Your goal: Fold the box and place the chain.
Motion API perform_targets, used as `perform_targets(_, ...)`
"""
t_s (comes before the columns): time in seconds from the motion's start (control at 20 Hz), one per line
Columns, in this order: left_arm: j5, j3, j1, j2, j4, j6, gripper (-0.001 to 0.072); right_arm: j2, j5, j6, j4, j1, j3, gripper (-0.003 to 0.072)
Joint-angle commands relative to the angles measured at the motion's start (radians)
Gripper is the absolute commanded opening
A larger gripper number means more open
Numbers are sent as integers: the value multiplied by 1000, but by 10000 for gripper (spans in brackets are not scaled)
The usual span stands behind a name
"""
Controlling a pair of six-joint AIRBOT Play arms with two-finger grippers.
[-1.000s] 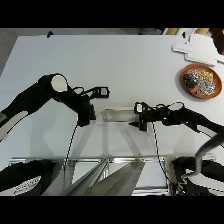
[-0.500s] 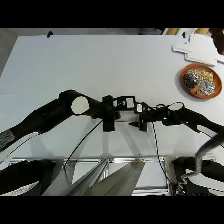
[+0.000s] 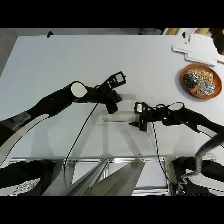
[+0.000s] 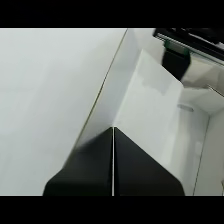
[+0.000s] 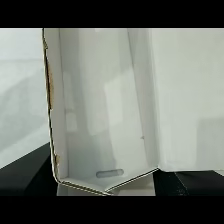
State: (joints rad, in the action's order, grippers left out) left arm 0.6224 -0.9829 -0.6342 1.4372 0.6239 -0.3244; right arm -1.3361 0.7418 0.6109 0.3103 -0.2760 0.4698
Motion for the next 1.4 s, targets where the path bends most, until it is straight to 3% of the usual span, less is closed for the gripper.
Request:
perform_targets(0.0, 50, -1, 53, 67, -187, 115, 1, 0, 0, 0, 0, 0, 0, 298)
perform_targets(0.15, 135, -1, 47, 140, -193, 64, 3, 0, 0, 0, 0, 0, 0, 298)
perform_targets(0.3, 132, -1, 31, 137, -143, 26, 6, 0, 0, 0, 0, 0, 0, 298)
perform_targets(0.6, 130, -1, 40, -84, 139, -135, 6, 0, 0, 0, 0, 0, 0, 298)
perform_targets(0.7, 203, -1, 32, -161, 282, -206, 7, 0, 0, 0, 0, 0, 0, 298)
perform_targets(0.8, 341, 0, 12, -222, 446, -324, 7, 0, 0, 0, 0, 0, 0, 298)
perform_targets(0.9, 461, 24, 8, -250, 524, -360, 6, 0, 0, 0, 0, 0, 0, 298)
perform_targets(0.95, 474, 48, 16, -253, 537, -353, 9, 0, 0, 0, 0, 0, 0, 298)
perform_targets(1.2, 304, 188, 49, -243, 537, -198, 11, 0, 0, 0, 0, 0, 0, 298)
perform_targets(1.35, 280, 212, 48, -197, 536, -75, 11, 0, 0, 0, 0, 0, 0, 298)
